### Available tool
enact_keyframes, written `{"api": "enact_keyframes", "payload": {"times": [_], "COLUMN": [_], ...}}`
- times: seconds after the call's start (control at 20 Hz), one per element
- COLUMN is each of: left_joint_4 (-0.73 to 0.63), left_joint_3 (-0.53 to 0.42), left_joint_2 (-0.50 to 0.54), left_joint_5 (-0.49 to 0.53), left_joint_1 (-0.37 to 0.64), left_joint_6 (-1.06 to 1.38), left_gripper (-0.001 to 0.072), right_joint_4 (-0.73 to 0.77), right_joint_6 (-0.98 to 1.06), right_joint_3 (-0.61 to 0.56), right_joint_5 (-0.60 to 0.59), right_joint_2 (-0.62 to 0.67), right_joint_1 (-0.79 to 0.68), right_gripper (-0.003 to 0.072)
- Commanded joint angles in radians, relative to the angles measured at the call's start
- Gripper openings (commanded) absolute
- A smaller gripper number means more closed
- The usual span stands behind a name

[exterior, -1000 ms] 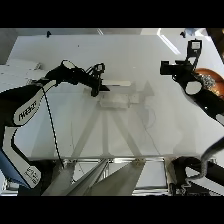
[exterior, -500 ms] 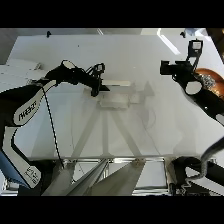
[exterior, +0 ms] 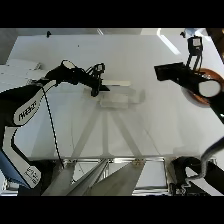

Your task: Fold the box and place the chain.

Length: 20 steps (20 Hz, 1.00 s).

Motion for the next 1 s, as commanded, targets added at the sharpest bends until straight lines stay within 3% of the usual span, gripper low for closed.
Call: {"api": "enact_keyframes", "payload": {"times": [0.0,0.2,0.4,0.75,0.95], "left_joint_4": [0.0,0.0,0.0,0.0,0.0], "left_joint_3": [0.0,0.0,0.0,0.0,0.0], "left_joint_2": [0.0,0.0,0.0,0.0,0.0], "left_joint_5": [0.0,0.0,0.0,0.0,0.0], "left_joint_1": [0.0,0.0,0.0,0.0,0.0], "left_joint_6": [0.0,0.0,0.0,0.0,0.0], "left_gripper": [0.0009,0.0009,0.0009,0.0009,0.0009], "right_joint_4": [0.006,0.006,0.01,0.026,-0.156], "right_joint_6": [-0.242,-0.444,-0.436,-0.405,-0.435], "right_joint_3": [0.006,0.006,0.006,0.006,-0.045], "right_joint_5": [0.326,0.553,0.646,0.614,0.578], "right_joint_2": [0.16,0.277,0.305,0.302,0.244], "right_joint_1": [0.011,0.109,0.205,0.233,0.233], "right_gripper": [0.0622,0.0691,0.0692,0.0689,0.0689]}}
